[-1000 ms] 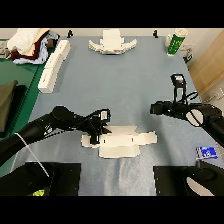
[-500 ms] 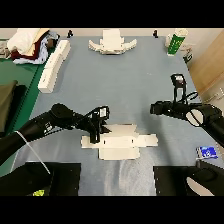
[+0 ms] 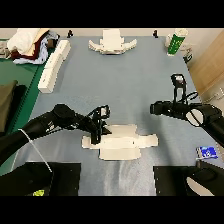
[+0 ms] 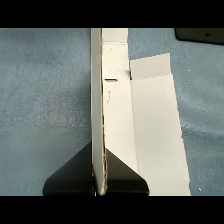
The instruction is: Fold the box.
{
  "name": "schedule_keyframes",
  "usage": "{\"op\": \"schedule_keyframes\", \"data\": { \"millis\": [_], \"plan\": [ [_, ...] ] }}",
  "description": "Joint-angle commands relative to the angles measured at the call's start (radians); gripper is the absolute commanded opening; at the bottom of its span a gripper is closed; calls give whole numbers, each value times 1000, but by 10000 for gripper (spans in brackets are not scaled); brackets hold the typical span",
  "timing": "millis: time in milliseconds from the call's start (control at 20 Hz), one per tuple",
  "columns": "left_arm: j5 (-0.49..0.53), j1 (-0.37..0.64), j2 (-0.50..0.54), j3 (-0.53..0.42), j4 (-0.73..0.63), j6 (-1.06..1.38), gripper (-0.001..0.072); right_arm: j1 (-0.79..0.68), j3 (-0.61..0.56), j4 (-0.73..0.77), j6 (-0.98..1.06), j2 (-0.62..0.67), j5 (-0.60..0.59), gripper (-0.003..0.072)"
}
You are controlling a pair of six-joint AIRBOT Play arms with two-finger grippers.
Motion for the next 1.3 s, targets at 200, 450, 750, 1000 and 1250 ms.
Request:
{"op": "schedule_keyframes", "data": {
  "millis": [200,450,750,1000,1250],
  "plan": [
    [-10,0,-2,0,7,-28,14,2,1,77,0,9,54,2],
    [-10,0,-2,0,7,-28,14,128,1,170,80,137,418,1],
    [-11,0,-2,0,7,-28,14,760,-2,201,124,221,515,1],
    [-11,0,-2,0,7,-28,14,1097,-2,-224,66,20,494,598],
    [-15,0,-2,0,7,-28,14,1096,-2,-433,75,-192,427,582]
  ]
}}
